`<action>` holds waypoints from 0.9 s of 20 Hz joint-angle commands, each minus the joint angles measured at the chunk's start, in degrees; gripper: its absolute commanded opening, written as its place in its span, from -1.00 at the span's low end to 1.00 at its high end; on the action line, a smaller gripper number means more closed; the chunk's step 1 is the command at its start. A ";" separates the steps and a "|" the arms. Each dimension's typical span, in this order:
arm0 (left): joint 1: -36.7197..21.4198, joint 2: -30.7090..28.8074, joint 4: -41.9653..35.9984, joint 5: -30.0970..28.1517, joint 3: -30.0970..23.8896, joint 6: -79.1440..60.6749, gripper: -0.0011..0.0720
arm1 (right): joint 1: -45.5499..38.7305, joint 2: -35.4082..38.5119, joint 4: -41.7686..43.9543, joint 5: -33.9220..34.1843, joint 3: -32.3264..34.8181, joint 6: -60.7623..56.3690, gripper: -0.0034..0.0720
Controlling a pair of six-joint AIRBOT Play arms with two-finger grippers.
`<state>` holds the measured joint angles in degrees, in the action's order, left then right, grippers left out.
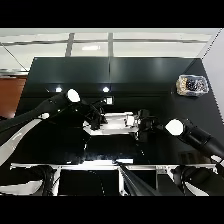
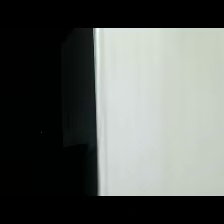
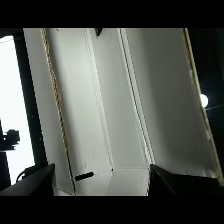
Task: Fold the box and place the chain.
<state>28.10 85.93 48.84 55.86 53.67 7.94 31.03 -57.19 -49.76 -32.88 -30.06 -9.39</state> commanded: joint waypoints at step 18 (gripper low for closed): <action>0.13 -0.11 -0.04 -1.86 0.15 -0.04 -0.91 | -3.82 -0.04 6.14 -3.52 -0.22 1.31 0.91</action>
<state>28.21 85.86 48.82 54.87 53.76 7.90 27.51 -57.21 -46.98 -34.04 -30.28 -9.21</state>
